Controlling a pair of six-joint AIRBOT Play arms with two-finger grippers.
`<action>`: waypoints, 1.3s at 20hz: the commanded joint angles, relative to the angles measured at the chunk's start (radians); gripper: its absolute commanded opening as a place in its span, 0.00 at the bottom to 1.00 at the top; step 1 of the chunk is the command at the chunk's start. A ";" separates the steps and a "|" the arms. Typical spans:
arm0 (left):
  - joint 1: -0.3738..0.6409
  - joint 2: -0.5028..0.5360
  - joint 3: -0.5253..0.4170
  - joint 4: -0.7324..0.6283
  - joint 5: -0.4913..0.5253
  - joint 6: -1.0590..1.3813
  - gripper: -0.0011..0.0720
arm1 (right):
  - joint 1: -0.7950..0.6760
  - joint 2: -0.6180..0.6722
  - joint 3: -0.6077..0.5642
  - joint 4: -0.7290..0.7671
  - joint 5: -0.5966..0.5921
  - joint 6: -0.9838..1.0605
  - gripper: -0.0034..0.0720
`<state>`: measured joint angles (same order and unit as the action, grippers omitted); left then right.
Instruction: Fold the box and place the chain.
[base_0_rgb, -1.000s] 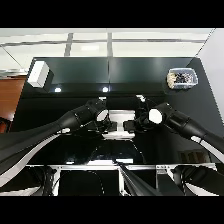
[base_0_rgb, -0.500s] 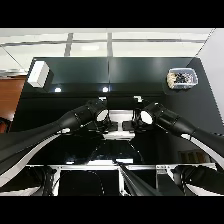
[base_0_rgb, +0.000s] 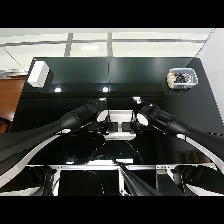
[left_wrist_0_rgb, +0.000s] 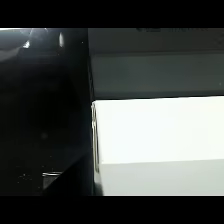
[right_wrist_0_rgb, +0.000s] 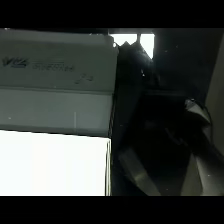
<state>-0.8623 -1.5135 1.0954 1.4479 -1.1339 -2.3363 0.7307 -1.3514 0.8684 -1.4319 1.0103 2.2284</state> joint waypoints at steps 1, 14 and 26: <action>0.001 0.000 0.000 0.006 -0.001 0.005 0.05 | 0.004 -0.005 0.002 0.007 -0.006 0.022 0.06; 0.001 0.000 0.000 0.006 0.000 0.005 0.05 | 0.003 -0.002 0.005 0.018 -0.005 0.019 0.37; 0.001 0.000 0.000 0.006 -0.003 0.006 0.05 | -0.003 0.072 0.006 0.016 0.017 -0.053 0.42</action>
<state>-0.8612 -1.5135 1.0954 1.4555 -1.1347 -2.3287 0.7292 -1.3212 0.8734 -1.4124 1.0046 2.2280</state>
